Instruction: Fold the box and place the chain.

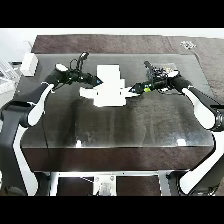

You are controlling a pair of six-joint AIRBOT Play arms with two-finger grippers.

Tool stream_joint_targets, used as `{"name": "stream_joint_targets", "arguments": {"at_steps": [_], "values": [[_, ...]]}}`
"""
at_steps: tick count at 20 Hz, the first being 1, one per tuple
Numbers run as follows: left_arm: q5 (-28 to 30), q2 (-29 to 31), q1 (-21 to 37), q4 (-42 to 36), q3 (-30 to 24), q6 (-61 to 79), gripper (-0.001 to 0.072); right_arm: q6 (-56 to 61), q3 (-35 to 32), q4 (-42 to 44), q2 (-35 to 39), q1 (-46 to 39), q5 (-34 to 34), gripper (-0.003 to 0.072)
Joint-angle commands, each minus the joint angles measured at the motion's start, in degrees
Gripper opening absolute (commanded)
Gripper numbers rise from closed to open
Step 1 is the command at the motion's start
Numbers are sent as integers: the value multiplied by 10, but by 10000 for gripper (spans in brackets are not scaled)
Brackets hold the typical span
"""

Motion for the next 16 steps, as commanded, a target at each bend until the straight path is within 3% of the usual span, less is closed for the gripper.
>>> {"name": "stream_joint_targets", "arguments": {"at_steps": [1, 11, 12, 15, 16], "values": [[2, -1, -2, 3, 0, 10, 600, 0, 1, 0, 0, 0, 0, 10], [-18, -2, -2, 15, 0, 22, 598, 0, 1, 0, 0, 0, 0, 10], [-20, -3, -2, 14, 0, 22, 542, 0, 1, 0, 0, 0, 0, 11], [-34, -13, -2, 8, 0, 23, 529, -3, 1, 0, 0, 0, 0, 10], [-34, -16, -2, -3, 0, 28, 485, -3, 1, 0, 0, 0, 0, 10]]}}
